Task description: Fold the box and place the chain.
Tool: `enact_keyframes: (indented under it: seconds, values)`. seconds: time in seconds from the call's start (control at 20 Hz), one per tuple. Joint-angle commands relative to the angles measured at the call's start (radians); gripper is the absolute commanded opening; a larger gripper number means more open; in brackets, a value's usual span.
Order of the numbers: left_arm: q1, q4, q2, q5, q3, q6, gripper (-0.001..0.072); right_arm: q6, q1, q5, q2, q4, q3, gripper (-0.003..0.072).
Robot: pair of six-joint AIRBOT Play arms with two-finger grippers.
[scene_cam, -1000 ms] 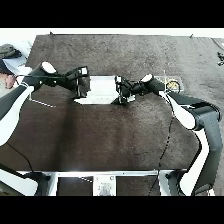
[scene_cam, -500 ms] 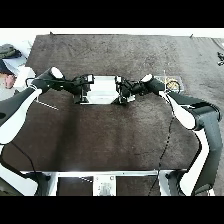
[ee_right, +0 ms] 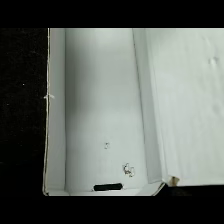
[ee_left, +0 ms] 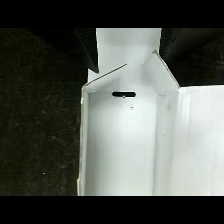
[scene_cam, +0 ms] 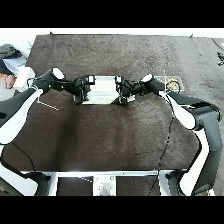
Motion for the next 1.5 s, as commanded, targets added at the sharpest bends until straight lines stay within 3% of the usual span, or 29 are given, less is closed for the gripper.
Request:
enact_keyframes:
  seconds: [0.0, 0.05, 0.35, 0.4, 0.45, 0.75, 1.25, 1.3, 1.35, 1.45]
  values:
    - [0.000, 0.002, 0.000, -0.013, 0.000, -0.012, 0.0326, 0.000, 0.001, 0.000, 0.000, 0.000, 0.000, 0.0220]
    - [0.000, 0.002, 0.000, -0.012, 0.000, -0.012, 0.0284, 0.000, 0.001, 0.000, 0.000, 0.000, 0.000, 0.0220]
    - [-0.024, 0.003, 0.000, 0.024, 0.000, -0.012, 0.0266, 0.000, 0.001, 0.000, 0.000, 0.000, 0.000, 0.0219]
    - [-0.027, -0.001, 0.000, 0.032, 0.000, -0.013, 0.0102, 0.000, 0.001, 0.000, 0.000, 0.000, 0.000, 0.0219]
    - [-0.029, -0.003, 0.000, 0.050, 0.000, -0.019, 0.0092, 0.000, 0.001, 0.000, 0.000, 0.000, 0.000, 0.0219]
    - [-0.029, -0.019, 0.000, 0.045, -0.002, -0.035, 0.0092, 0.000, 0.001, 0.000, 0.000, 0.000, 0.000, 0.0219]
    - [-0.029, -0.179, -0.042, 0.056, -0.003, 0.080, 0.0094, 0.000, 0.001, 0.000, 0.000, 0.000, 0.000, 0.0220]
    - [-0.029, -0.179, -0.042, 0.056, -0.003, 0.079, 0.0119, 0.000, 0.001, 0.000, 0.000, 0.000, 0.000, 0.0220]
    - [-0.029, -0.180, -0.042, 0.054, -0.003, 0.077, 0.0227, 0.000, 0.001, 0.000, 0.000, 0.000, 0.000, 0.0220]
    - [-0.029, -0.180, -0.042, 0.055, -0.003, 0.078, 0.0253, 0.000, 0.001, 0.000, 0.000, 0.000, 0.000, 0.0219]
